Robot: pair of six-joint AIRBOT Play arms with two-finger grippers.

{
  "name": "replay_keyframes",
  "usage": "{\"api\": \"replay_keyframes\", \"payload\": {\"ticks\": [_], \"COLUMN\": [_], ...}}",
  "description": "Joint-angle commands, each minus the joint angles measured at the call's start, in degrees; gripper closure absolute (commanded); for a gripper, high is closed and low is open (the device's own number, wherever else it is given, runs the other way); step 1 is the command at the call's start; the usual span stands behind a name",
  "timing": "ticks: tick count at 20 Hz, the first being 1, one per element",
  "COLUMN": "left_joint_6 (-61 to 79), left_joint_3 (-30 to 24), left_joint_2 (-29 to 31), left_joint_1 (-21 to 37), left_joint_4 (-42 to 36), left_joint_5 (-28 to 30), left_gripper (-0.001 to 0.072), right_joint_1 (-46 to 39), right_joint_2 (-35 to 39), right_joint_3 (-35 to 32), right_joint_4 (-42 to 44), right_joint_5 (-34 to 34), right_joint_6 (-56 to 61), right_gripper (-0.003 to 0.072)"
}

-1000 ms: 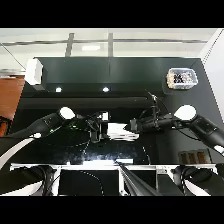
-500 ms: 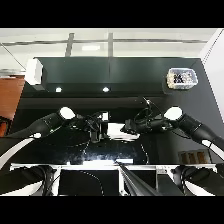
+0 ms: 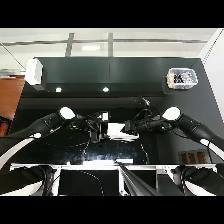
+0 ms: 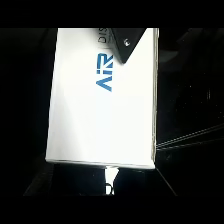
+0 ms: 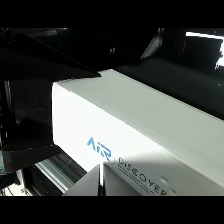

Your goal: Fold the box and place the chain.

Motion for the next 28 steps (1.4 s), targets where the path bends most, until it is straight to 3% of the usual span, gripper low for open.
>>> {"api": "replay_keyframes", "payload": {"ticks": [1, 4, 7, 12, 13, 14, 17, 19, 21, 23, 28], "left_joint_6": [0.0, 0.0, 0.0, 0.0, 0.0, -0.6, -9.0, -16.0, -20.6, -23.2, -27.0], "left_joint_3": [0.0, 0.0, 0.0, 0.0, 0.0, 0.0, 0.0, 0.0, 0.1, 0.5, 7.3], "left_joint_2": [0.0, 0.0, 0.0, 0.3, 0.9, 1.7, 6.0, 9.9, 13.7, 16.0, 10.7], "left_joint_1": [0.0, 0.0, 0.0, 0.1, 0.1, 0.1, 0.5, 0.5, 0.5, -0.5, -5.4], "left_joint_4": [0.0, 0.0, 0.0, 0.6, 1.3, 1.9, 7.8, 13.1, 14.6, 14.5, 14.6], "left_joint_5": [0.0, -0.1, -0.1, -0.3, -0.3, -0.3, -0.9, -4.2, -8.5, -9.4, -6.2], "left_gripper": [0.0205, 0.0205, 0.0204, 0.0183, 0.0062, -0.001, -0.0011, -0.0011, -0.0011, -0.0009, -0.0004], "right_joint_1": [0.0, -0.4, -4.2, -19.5, -22.7, -25.8, -31.3, -32.7, -32.8, -32.8, -32.8], "right_joint_2": [-0.6, 0.4, 5.0, 16.4, 17.7, 18.8, 20.0, 20.0, 20.0, 20.0, 20.0], "right_joint_3": [0.0, 0.4, 3.0, 5.4, 5.4, 5.4, 5.4, 5.4, 5.4, 5.4, 5.4], "right_joint_4": [-0.5, -0.5, -1.1, -9.4, -9.5, -9.5, -9.6, -9.6, -9.6, -9.6, -9.6], "right_joint_5": [-0.9, 0.6, 6.3, 11.7, 13.0, 14.5, 17.1, 16.9, 15.6, 14.3, 13.3], "right_joint_6": [-0.3, -2.1, -3.5, -2.1, -1.9, -1.9, -2.0, -2.6, -3.1, -3.2, -3.9], "right_gripper": [0.0644, 0.0644, 0.0644, 0.0644, 0.0644, 0.0644, 0.0644, 0.0644, 0.0643, 0.0644, 0.0644]}}
